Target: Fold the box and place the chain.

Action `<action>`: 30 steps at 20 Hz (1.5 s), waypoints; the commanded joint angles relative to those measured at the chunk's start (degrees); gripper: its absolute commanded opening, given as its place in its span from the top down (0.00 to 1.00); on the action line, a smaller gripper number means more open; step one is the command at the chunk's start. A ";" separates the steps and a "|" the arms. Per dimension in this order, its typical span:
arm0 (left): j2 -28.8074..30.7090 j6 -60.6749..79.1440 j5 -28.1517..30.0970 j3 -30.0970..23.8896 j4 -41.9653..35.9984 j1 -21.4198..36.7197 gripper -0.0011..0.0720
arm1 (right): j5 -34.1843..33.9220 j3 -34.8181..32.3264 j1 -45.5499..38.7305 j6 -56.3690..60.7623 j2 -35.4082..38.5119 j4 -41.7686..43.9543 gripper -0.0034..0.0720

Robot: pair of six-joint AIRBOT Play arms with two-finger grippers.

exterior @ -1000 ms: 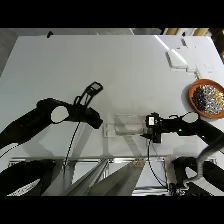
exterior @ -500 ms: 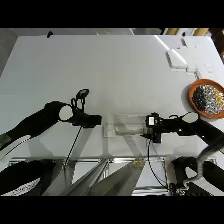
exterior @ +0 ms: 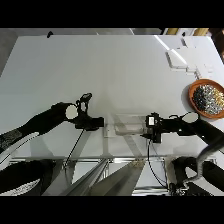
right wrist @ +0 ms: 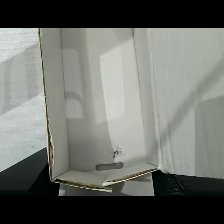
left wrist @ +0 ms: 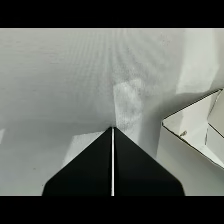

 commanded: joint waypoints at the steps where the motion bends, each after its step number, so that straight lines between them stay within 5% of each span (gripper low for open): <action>1: 0.87 1.01 1.27 -0.02 -3.54 -0.81 0.98 | 0.02 0.02 -0.02 0.02 0.04 0.02 0.35; 12: 3.89 -0.74 1.55 -0.02 -1.55 -0.63 0.97 | 0.15 0.02 -0.04 0.02 0.15 -0.39 0.35; 18: 7.08 -0.55 2.99 0.00 -3.19 -1.09 0.75 | 0.17 0.02 -0.04 0.02 0.15 -0.42 0.35; 21: 8.81 -0.57 4.66 0.00 -3.61 -1.68 0.74 | 0.20 0.02 -0.02 0.02 0.15 -0.44 0.35; 23: 8.74 -0.55 6.03 0.00 -4.96 -2.64 0.52 | 0.22 0.02 -0.02 0.02 0.15 -0.42 0.35; 30: 8.70 -0.61 8.79 0.00 -6.21 -4.66 0.48 | 0.22 0.02 -0.02 0.02 0.15 -0.44 0.35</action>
